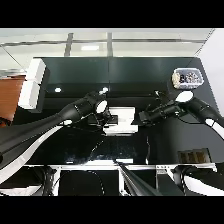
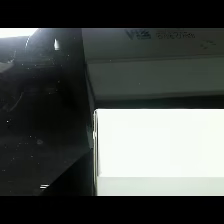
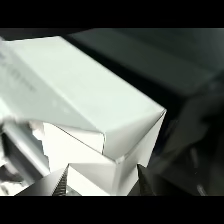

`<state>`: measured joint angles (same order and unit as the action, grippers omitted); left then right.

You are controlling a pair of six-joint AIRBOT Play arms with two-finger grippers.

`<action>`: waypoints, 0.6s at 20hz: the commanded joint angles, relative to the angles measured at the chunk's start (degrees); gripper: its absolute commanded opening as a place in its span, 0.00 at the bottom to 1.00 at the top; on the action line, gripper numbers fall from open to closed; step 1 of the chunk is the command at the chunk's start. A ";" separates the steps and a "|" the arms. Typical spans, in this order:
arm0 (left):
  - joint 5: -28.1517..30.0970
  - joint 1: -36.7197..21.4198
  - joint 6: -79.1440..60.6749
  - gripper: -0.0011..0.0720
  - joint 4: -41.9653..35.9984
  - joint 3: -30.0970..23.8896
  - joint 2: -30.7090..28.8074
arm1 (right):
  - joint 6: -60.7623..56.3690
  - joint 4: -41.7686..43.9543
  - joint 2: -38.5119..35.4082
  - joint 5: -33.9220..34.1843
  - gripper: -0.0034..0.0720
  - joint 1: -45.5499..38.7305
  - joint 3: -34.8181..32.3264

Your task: Fold the box and place the chain.

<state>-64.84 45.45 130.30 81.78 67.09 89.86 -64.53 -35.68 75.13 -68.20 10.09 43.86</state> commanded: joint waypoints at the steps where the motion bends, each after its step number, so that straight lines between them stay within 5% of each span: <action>1: 0.17 -0.04 -0.02 0.05 0.04 0.07 -0.02 | -11.13 -7.28 0.02 5.16 0.69 6.51 4.02; 8: 2.78 0.24 -1.05 0.05 -2.05 0.61 0.00 | -23.37 -23.96 0.02 7.19 0.69 15.34 8.11; 12: 0.81 1.05 2.10 0.05 1.99 1.73 0.07 | -25.27 -26.47 0.02 8.48 0.69 17.35 8.13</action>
<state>-62.98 46.11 130.52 81.67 68.20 89.91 -86.80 -58.61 75.13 -61.12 25.69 51.64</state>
